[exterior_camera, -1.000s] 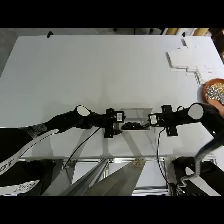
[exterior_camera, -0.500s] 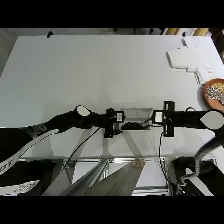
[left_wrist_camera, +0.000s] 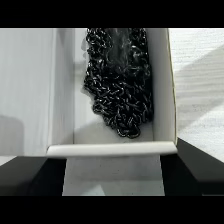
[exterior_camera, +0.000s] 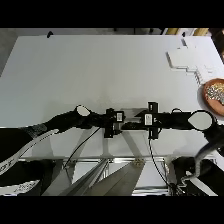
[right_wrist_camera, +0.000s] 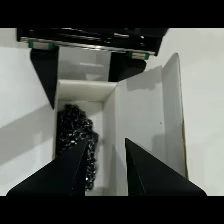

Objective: Fold the box and place the chain.

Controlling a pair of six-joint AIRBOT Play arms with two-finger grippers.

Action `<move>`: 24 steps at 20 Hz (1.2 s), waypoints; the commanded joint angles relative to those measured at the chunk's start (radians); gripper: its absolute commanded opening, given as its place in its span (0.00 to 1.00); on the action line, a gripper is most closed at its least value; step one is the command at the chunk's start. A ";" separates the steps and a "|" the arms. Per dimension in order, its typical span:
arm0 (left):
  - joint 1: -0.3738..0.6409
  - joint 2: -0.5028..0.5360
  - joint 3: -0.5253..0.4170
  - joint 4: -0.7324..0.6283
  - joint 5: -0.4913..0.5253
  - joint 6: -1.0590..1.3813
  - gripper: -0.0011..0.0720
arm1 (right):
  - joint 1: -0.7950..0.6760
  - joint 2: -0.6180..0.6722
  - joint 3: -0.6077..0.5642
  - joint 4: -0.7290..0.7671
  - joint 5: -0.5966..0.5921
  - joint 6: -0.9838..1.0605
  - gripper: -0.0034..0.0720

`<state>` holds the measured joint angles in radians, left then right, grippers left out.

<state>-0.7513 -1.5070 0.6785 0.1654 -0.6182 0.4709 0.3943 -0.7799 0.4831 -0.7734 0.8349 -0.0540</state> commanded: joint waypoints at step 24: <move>0.000 0.001 0.000 0.000 0.000 0.000 0.44 | -0.232 -0.079 -0.068 -0.277 0.145 -0.113 0.34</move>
<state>-0.7513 -1.5070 0.6785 0.1654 -0.6182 0.4709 0.1452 -0.8471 0.4217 -1.0821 0.9913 -0.1333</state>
